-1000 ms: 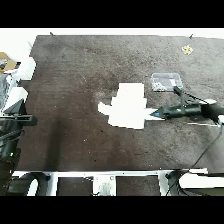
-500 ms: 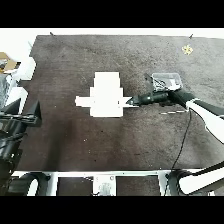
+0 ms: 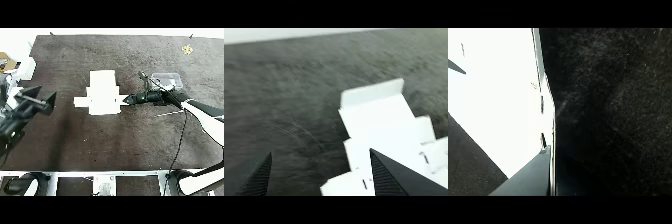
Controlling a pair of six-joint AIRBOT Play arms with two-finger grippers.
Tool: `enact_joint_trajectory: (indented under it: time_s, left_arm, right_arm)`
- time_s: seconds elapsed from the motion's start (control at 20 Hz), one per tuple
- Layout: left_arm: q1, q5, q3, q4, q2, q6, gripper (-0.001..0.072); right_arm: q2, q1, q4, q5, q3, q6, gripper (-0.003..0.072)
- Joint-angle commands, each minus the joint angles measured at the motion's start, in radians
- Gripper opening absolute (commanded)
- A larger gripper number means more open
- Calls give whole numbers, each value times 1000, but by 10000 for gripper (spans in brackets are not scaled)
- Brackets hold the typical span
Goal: Fold the box and place the chain.
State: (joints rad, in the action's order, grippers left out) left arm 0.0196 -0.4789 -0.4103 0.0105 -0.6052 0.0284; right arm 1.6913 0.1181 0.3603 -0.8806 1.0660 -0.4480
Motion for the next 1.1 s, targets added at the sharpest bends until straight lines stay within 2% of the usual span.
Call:
enact_joint_trajectory:
  time_s: [0.0, 0.1, 0.25, 0.45, 0.65, 0.75, 0.85, 0.95, 1.05]
  left_arm:
    - [0, -161, -192, 11, -324, -1, 642]
    - [0, -232, -330, 69, -511, -24, 642]
    - [0, -325, -591, 264, -775, -164, 642]
    - [0, -635, -1014, 489, -1106, -426, 641]
    - [-16, -840, -1364, 625, -1343, -577, 640]
    - [-38, -911, -1483, 664, -1431, -626, 640]
    - [-64, -946, -1558, 662, -1500, -633, 640]
    - [-98, -1004, -1614, 661, -1558, -633, 640]
    - [-126, -1024, -1621, 658, -1590, -633, 640]
  right_arm:
    - [-3, 2, 14, 6, -1, 7, 2]
    - [-3, 2, 25, 6, -1, 6, 2]
    - [-3, 1, 35, 6, -1, 3, 2]
    - [-3, 1, 80, 6, -1, 3, 2]
    - [-3, 1, 89, 7, -1, 11, 3]
    - [-3, 1, 113, 9, -1, 11, 3]
    - [-3, 1, 130, 10, -1, 11, 3]
    - [-3, 1, 130, 14, -1, 10, 3]
    - [-3, 1, 130, 15, -1, 10, 3]
